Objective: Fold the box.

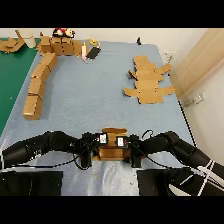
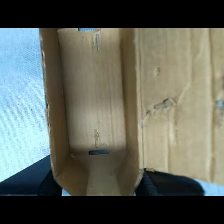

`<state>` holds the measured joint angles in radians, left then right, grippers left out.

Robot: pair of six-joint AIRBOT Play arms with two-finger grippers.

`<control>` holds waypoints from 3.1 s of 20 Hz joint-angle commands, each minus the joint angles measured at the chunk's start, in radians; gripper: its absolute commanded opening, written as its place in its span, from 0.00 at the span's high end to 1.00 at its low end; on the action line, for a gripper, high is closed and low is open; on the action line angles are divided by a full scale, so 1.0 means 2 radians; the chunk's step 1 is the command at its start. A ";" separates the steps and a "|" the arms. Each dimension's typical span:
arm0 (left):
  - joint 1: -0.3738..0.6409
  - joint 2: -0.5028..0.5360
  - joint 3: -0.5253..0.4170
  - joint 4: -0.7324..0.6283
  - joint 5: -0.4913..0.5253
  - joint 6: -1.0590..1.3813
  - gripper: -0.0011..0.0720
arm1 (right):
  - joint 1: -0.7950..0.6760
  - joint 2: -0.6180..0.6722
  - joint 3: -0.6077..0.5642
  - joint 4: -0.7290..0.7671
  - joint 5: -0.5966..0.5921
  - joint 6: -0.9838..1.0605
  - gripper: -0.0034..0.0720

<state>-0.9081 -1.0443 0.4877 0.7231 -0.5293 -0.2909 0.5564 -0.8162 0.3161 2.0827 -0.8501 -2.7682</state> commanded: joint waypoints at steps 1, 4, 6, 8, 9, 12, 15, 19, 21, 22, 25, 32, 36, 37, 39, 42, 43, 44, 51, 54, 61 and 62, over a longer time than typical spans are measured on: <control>-0.006 -0.002 0.003 0.000 0.003 0.011 0.80 | 0.000 0.000 0.000 0.000 0.000 0.000 0.35; -0.013 -0.002 0.003 -0.006 0.011 0.035 0.97 | 0.000 0.000 0.000 0.000 0.000 0.000 0.35; -0.020 -0.003 0.003 -0.012 0.021 0.037 0.97 | 0.000 0.000 0.000 0.000 0.000 0.000 0.35; -0.026 -0.009 0.003 -0.014 0.036 0.037 0.97 | 0.000 0.000 0.000 0.000 0.000 0.000 0.35; -0.029 -0.012 0.003 -0.014 0.045 0.038 0.97 | 0.000 0.000 0.000 0.000 0.000 0.000 0.35; -0.035 -0.014 0.005 -0.014 0.054 0.038 0.97 | 0.000 0.000 0.000 0.000 0.000 0.000 0.35; -0.035 -0.017 0.005 -0.014 0.056 0.038 0.97 | 0.000 0.000 0.000 0.000 0.000 0.000 0.35; -0.035 -0.020 0.005 -0.017 0.056 0.037 0.60 | 0.000 0.000 0.000 0.000 0.000 0.000 0.35; -0.035 -0.020 0.005 -0.027 0.055 0.037 0.44 | 0.000 0.000 0.000 0.000 0.000 0.000 0.35; -0.035 -0.020 0.005 -0.027 0.056 0.037 0.44 | 0.000 0.000 0.000 0.000 0.000 0.000 0.35; -0.035 -0.020 0.005 -0.029 0.055 0.037 0.44 | 0.000 0.000 0.000 0.000 0.000 0.000 0.35; -0.035 -0.020 0.005 -0.024 0.054 0.037 0.44 | 0.000 0.000 0.000 0.000 0.000 0.000 0.35; -0.019 -0.019 0.005 -0.014 0.009 0.013 0.97 | 0.000 0.000 0.000 0.000 0.000 0.000 0.35; -0.011 -0.017 0.005 -0.013 -0.004 -0.010 0.97 | 0.000 0.000 0.000 0.000 0.000 0.000 0.35; 0.001 -0.004 0.005 -0.004 -0.006 -0.066 0.97 | 0.000 0.000 0.000 0.000 0.000 0.000 0.35; 0.029 0.031 0.005 0.035 -0.023 -0.146 0.97 | 0.000 0.000 0.000 0.000 0.000 0.000 0.35; 0.046 0.048 0.005 0.041 -0.035 -0.178 0.97 | 0.000 0.000 0.000 0.000 0.000 0.000 0.35; 0.064 0.066 0.005 0.047 -0.048 -0.211 0.97 | 0.000 0.000 0.000 0.000 0.000 0.000 0.35; 0.234 0.169 -0.020 0.119 -0.152 -0.599 0.97 | 0.000 0.000 0.000 0.000 0.000 0.000 0.35; 0.309 0.171 -0.075 0.056 -0.196 -0.598 0.97 | 0.000 0.000 0.000 0.000 0.000 0.000 0.35; 0.299 0.162 -0.129 -0.062 -0.181 -0.533 0.97 | 0.000 0.000 0.000 0.000 0.000 0.000 0.35; 0.290 0.156 -0.130 -0.067 -0.173 -0.534 0.97 | 0.000 0.000 0.000 0.000 0.000 0.000 0.35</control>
<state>-0.3080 -0.7177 0.2501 0.6502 -0.8921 -1.3621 0.5552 -0.8165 0.3164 2.0827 -0.8501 -2.7682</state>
